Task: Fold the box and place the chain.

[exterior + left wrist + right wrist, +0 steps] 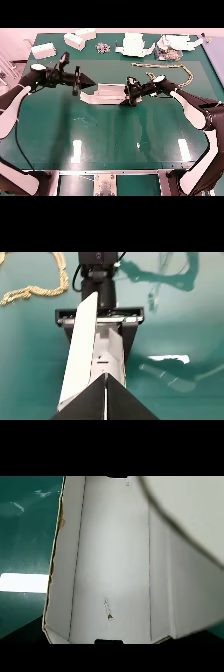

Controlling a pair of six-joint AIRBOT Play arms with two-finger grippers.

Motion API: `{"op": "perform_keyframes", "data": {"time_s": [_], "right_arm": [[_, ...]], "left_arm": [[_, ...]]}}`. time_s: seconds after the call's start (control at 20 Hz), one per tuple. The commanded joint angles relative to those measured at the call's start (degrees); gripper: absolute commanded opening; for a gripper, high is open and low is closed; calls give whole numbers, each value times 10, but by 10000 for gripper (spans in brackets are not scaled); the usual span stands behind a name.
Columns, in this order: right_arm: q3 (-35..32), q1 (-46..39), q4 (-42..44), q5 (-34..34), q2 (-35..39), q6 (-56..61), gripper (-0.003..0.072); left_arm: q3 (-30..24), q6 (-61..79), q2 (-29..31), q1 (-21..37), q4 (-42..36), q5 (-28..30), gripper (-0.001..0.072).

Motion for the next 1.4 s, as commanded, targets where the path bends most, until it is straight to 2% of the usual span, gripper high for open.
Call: {"op": "perform_keyframes", "data": {"time_s": [0.0, 0.25, 0.5, 0.9, 1.0, 1.15, 1.35], "right_arm": [[0, 0, 0, 0, 0, 0, 587], [0, 0, 0, 0, 0, 0, 588], [0, 0, 0, 0, 0, 0, 588], [0, 0, 0, 0, 0, 0, 587], [0, 0, 0, 0, 0, 0, 588], [0, 0, 0, 0, 0, 0, 588], [0, 0, 0, 0, 0, 0, 588]], "left_arm": [[-74, 64, 43, -13, 4, 54, 14], [-98, 66, 32, -28, 0, 109, 15], [-95, 109, 10, -35, -63, 141, 17], [3, 79, -63, -38, -78, 146, 17], [18, 80, -72, -46, -78, 168, 17], [20, 95, -75, -63, -78, 221, 19], [20, 93, -96, -70, -83, 263, 19]]}}
